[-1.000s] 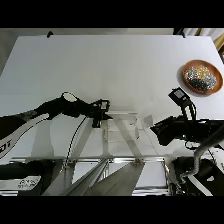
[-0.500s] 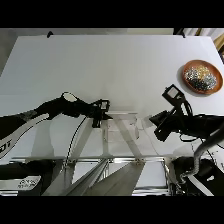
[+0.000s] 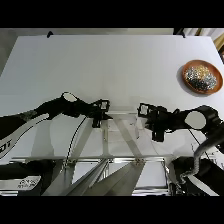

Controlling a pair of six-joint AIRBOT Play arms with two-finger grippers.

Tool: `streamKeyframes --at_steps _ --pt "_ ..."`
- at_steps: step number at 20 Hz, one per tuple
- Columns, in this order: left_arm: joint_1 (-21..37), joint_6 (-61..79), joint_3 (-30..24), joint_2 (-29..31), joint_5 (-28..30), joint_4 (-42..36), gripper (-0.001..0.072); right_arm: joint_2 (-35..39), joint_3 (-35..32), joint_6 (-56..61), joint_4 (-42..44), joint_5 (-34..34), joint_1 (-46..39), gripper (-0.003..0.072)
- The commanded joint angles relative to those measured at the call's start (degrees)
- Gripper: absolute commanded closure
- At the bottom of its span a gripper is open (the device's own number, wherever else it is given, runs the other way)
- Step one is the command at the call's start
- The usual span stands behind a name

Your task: Fold the box and place the chain.

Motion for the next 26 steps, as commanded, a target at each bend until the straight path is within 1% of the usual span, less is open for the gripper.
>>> streamKeyframes --at_steps 1,2,3,4,6,8,11,14,18,22,26 --pt "0.00 0.00 0.02 -0.04 0.00 0.00 0.0697 2.08 -3.26 -3.04 -1.60 -10.97 4.13 0.0106" --pt "0.00 0.00 0.02 -0.04 0.02 0.02 0.0697 3.45 -5.77 -3.04 -2.40 -14.38 4.94 0.0068" --pt "0.00 0.00 0.02 -0.02 -0.04 0.00 0.0697 4.87 -8.41 -3.04 -3.45 -16.68 5.46 0.0068" --pt "0.00 0.00 0.02 -0.04 -0.02 0.00 0.0697 6.38 -10.71 -3.04 -4.28 -17.53 5.81 0.0069" --pt "0.00 0.00 0.02 -0.04 0.00 0.02 0.0697 9.33 -14.67 -3.04 -5.51 -17.38 7.80 0.0071" --pt "0.00 0.00 0.02 -0.04 0.00 0.02 0.0697 10.56 -17.75 -3.04 -5.64 -18.38 11.91 0.0070" --pt "0.00 0.00 0.02 -0.04 0.00 0.02 0.0697 10.40 -20.68 -2.45 -5.62 -24.57 18.25 0.0070" --pt "0.00 0.00 0.02 -0.02 -0.02 0.02 0.0697 9.42 -20.85 -2.40 -5.66 -28.11 19.50 0.0071" --pt "0.00 0.00 0.02 -0.04 0.00 0.02 0.0697 4.50 -20.85 -2.40 -5.88 -31.30 19.52 0.0070" --pt "0.00 0.00 0.02 -0.04 0.00 0.02 0.0697 3.32 -20.65 -2.45 -5.75 -37.59 19.50 0.0071" --pt "0.00 0.00 0.02 -0.02 -0.02 0.02 0.0697 3.32 -19.41 -4.90 -5.79 -38.40 19.45 0.0071"
